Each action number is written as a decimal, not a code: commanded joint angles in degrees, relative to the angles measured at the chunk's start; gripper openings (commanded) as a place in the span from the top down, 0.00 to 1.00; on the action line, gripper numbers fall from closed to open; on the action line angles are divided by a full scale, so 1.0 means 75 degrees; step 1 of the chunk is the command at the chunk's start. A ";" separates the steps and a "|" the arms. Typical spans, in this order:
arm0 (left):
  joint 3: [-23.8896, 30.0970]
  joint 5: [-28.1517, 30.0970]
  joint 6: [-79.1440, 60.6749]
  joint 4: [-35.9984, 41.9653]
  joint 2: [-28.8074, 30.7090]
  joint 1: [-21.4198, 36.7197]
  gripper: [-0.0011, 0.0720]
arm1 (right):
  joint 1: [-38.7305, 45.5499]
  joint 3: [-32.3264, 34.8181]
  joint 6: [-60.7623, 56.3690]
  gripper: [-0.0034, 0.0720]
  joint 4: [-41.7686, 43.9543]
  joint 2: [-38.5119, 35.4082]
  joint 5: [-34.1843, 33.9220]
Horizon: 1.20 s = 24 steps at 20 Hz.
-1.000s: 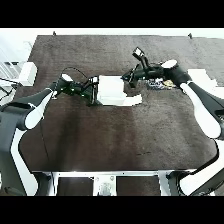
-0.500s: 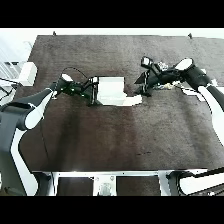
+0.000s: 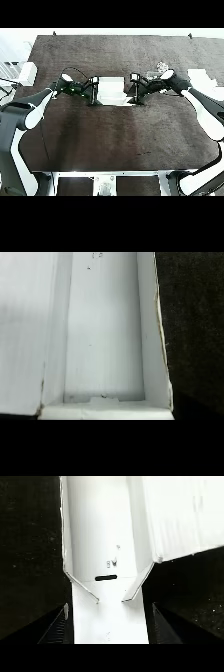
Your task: Fold the box and place the chain.
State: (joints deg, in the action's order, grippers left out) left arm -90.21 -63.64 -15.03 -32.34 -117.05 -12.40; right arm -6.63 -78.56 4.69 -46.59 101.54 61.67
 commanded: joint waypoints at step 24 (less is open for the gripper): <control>-0.0003 0.0015 0.0000 0.0000 -0.0006 -0.0006 0.33 | -0.0866 -0.0017 0.0195 0.56 0.0242 0.0245 -0.1169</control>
State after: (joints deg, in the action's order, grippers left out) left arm -90.24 -63.53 -15.05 -32.38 -117.05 -12.40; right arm -12.71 -78.63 5.78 -45.39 103.04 54.28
